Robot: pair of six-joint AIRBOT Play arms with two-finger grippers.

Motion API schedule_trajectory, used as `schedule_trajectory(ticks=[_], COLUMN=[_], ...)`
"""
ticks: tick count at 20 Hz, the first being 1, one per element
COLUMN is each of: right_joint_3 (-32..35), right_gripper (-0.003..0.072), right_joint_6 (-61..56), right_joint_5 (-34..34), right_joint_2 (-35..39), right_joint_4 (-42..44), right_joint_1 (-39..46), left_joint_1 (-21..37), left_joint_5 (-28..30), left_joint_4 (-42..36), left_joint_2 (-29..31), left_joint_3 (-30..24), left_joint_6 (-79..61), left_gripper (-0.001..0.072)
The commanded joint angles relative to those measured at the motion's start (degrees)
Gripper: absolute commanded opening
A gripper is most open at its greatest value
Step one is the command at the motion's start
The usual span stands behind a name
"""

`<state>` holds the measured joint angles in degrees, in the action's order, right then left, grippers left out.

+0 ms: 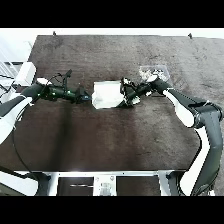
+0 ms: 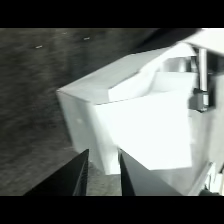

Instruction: Fold the box and place the chain.

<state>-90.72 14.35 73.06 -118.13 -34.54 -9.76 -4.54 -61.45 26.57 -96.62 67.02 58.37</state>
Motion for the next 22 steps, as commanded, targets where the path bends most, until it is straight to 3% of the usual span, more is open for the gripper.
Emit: schedule_trajectory(ticks=[1,3,4,5,14,22], right_joint_3=[0.0,0.0,0.0,0.0,0.0,0.0], right_gripper=[0.0596,0.0596,0.0596,0.0596,0.0596,0.0596], right_joint_6=[0.0,0.0,0.0,0.0,0.0,0.0], right_joint_5=[0.0,0.0,0.0,0.0,0.0,0.0], right_joint_2=[0.0,0.0,0.0,0.0,0.0,0.0], right_joint_4=[0.0,0.0,0.0,0.0,0.0,0.0], right_joint_1=[0.0,0.0,0.0,0.0,0.0,0.0], left_joint_1=[0.0,0.0,-0.2,-0.4,-2.2,-5.6], left_joint_5=[-0.8,-1.2,-1.1,-0.8,1.0,5.3], left_joint_4=[-1.9,-2.0,-1.9,-1.9,-1.8,4.9], left_joint_2=[0.0,0.0,0.0,0.0,0.0,0.0], left_joint_3=[0.0,0.0,0.0,0.1,1.0,3.7], left_joint_6=[-1.8,-1.8,-1.9,-1.9,0.5,9.6], left_gripper=[0.0250,0.0252,0.0306,0.0310,0.0310,0.0310])
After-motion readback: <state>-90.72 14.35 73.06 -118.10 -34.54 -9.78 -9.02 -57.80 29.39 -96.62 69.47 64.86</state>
